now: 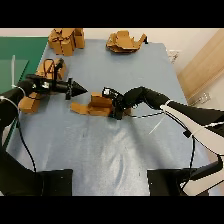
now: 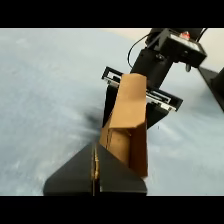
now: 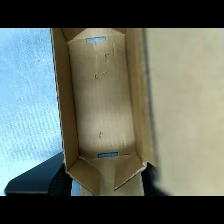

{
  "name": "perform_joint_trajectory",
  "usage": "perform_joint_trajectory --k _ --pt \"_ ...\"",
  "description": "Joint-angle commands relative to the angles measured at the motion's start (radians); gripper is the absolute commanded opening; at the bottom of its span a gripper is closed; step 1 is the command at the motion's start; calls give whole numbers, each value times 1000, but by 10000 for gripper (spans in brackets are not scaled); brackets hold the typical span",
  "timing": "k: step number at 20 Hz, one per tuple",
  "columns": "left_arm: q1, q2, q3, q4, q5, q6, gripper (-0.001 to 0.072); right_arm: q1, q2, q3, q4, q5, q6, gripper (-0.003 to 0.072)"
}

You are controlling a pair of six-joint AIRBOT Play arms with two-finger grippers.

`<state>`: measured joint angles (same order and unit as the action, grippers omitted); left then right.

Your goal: Fold the box.

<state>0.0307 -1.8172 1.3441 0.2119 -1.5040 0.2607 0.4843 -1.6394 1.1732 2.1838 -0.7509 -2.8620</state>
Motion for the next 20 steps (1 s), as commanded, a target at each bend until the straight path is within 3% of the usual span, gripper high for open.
perform_joint_trajectory --k 1,3,7,9,13,14,15,20 --pt "43 105 -2 209 -17 -161 12 0 2 2 2 6 -5 272" --pt "8 180 -27 328 -13 -263 12 0 2 1 3 6 -4 272" --pt "-160 228 -63 346 91 -261 13 0 2 2 3 14 -4 272" --pt "-258 223 -63 346 256 -255 15 0 2 2 4 14 -4 272" --pt "-393 205 -62 328 767 -222 15 0 2 1 4 13 -4 272" --pt "-412 195 -58 331 835 -198 15 0 2 2 4 13 -4 272" --pt "-425 175 -48 346 856 -194 16 0 2 1 4 13 -4 272" --pt "-434 39 3 505 749 -285 15 0 2 1 4 9 -4 272"
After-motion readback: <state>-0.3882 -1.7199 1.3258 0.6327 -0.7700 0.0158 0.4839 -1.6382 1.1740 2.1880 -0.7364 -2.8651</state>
